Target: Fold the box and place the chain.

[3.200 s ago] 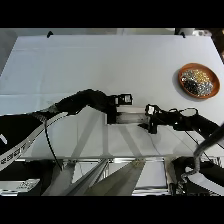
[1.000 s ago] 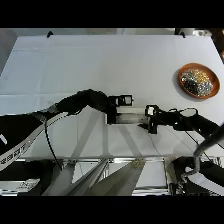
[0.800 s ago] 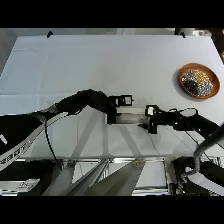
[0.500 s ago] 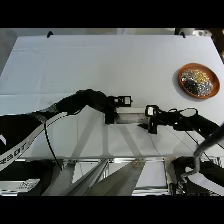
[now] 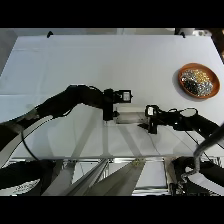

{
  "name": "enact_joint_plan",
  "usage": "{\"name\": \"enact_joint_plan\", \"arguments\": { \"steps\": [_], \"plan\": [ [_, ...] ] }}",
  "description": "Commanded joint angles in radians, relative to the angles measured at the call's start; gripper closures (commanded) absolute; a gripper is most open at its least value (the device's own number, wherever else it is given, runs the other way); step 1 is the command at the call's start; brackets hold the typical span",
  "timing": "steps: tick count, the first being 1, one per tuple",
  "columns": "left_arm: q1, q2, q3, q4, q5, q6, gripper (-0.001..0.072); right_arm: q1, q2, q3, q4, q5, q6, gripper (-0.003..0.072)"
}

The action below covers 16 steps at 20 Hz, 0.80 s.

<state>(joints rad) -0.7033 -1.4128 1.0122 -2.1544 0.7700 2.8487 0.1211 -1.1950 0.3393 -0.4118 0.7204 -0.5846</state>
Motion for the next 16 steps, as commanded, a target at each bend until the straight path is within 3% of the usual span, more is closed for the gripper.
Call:
{"name": "enact_joint_plan", "arguments": {
  "steps": [1, 2, 3, 5, 6, 10, 16],
  "plan": [
    [0.001, 0.112, 0.001, 0.246, 0.061, -0.171, 0.0135, 0.0, 0.0, -0.001, 0.0, 0.0, 0.0, 0.0323],
    [0.0, 0.143, 0.001, 0.305, 0.095, -0.219, 0.0137, 0.0, 0.0, -0.001, 0.0, 0.0, 0.0, 0.0323],
    [0.0, 0.178, 0.001, 0.342, 0.137, -0.27, 0.0199, 0.0, 0.0, -0.001, 0.0, 0.0, 0.0, 0.0323],
    [0.0, 0.248, 0.001, 0.339, 0.232, -0.311, 0.0555, 0.0, 0.0, -0.001, 0.0, 0.0, 0.0, 0.0323],
    [-0.001, 0.281, 0.001, 0.297, 0.288, -0.31, 0.0696, 0.0, 0.0, -0.001, 0.0, 0.0, 0.0, 0.0323],
    [-0.019, 0.313, 0.0, -0.027, 0.381, -0.31, 0.0699, 0.0, 0.0, -0.001, 0.0, 0.0, 0.0, 0.0323],
    [-0.168, 0.176, 0.0, -0.084, 0.171, -0.308, 0.0701, 0.0, 0.0, -0.001, 0.0, 0.0, 0.0, 0.0323]
  ]
}}
